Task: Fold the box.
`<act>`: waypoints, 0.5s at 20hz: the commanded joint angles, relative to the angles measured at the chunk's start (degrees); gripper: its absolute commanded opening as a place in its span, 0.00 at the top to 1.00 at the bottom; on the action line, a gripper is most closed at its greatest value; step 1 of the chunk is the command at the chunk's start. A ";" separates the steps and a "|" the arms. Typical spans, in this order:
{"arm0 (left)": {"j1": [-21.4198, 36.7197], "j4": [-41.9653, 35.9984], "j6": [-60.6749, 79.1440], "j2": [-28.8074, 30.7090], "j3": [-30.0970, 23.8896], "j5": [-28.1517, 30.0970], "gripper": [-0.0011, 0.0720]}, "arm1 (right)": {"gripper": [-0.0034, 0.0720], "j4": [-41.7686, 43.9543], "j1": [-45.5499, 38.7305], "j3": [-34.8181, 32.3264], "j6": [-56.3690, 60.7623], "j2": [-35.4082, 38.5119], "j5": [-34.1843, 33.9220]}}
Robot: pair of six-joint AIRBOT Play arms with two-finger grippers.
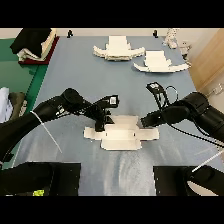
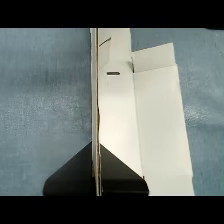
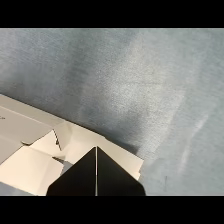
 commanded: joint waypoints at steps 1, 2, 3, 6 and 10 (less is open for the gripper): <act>0.02 -0.48 0.00 -0.02 0.81 1.07 0.96 | 0.96 -1.11 -0.02 0.02 0.02 -0.02 0.09; 0.02 -0.37 -0.02 -0.02 0.79 0.94 0.96 | 0.96 -1.46 -0.02 0.02 0.02 -0.02 0.09; 0.02 -0.33 -0.02 -0.09 0.79 0.92 0.96 | 0.96 -1.62 -0.02 0.02 0.02 -0.02 0.11; 0.00 -0.37 -0.52 -0.94 0.79 0.68 0.96 | 0.96 -1.97 -0.02 0.02 0.02 -0.02 0.13; 0.00 -0.48 -0.52 -2.80 0.79 -2.58 0.96 | 0.96 -2.01 -0.02 0.02 0.02 -0.02 0.07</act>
